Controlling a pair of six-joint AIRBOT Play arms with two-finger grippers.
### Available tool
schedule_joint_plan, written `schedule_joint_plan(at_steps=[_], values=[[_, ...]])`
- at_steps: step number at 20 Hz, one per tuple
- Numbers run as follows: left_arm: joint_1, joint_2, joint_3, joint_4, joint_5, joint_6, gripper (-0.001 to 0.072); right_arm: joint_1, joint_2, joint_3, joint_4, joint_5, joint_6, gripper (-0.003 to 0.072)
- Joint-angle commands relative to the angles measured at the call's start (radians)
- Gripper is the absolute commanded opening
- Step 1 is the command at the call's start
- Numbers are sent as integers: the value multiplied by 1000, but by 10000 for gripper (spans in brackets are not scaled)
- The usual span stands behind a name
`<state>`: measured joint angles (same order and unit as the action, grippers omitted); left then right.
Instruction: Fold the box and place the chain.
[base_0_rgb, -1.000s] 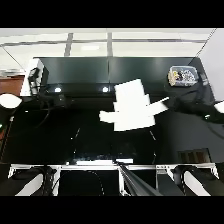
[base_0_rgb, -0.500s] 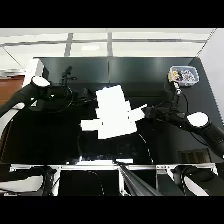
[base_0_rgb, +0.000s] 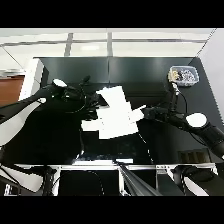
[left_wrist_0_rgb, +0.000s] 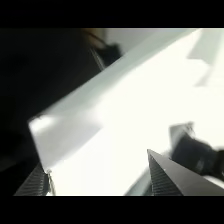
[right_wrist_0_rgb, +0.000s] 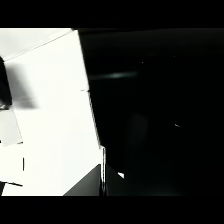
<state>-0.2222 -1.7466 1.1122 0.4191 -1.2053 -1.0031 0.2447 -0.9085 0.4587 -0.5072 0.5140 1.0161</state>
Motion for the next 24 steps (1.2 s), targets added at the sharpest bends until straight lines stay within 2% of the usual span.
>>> schedule_joint_plan(at_steps=[1, 3, 4, 6, 7, 12, 13, 14, 15, 18, 19, 20, 21, 24], values=[[7, -44, 42, -42, -189, 206, 695, 1, 1, 0, -6, 2, 0, 13], [14, -71, 89, 73, -244, 222, 652, 1, 1, 0, -6, 5, 0, 13], [7, -89, 113, 97, -275, 210, 603, 1, 1, 0, -7, 6, 0, 14], [-18, -115, 153, 99, -321, 233, 588, 1, 1, 0, -7, 6, 0, 13], [-31, -118, 169, 107, -313, 251, 540, 1, 1, 0, -7, 6, 0, 13], [-32, -125, 206, 150, -274, 263, 487, 1, 1, 0, -26, 31, 0, 13], [-31, -132, 206, 149, -287, 263, 443, 1, 1, 0, -31, 34, 0, 13], [-31, -145, 206, 149, -311, 263, 204, 1, 1, 0, -32, 35, 0, 13], [-31, -161, 206, 146, -337, 263, 26, 1, 1, 0, -33, 35, 0, 13], [-31, -190, 206, 146, -357, 264, 27, 0, 1, 0, -33, 43, 0, 18], [-31, -188, 208, 146, -347, 263, 26, 0, 1, 0, -34, 42, 0, 210], [-31, -188, 218, 146, -348, 262, 26, -2, 1, 1, -45, 42, 0, 520], [-31, -185, 230, 148, -347, 253, 25, -11, 1, 11, -79, 53, -4, 597], [-31, -140, 250, 166, -349, 243, 23, -71, 2, 115, -322, 203, -3, 597]])
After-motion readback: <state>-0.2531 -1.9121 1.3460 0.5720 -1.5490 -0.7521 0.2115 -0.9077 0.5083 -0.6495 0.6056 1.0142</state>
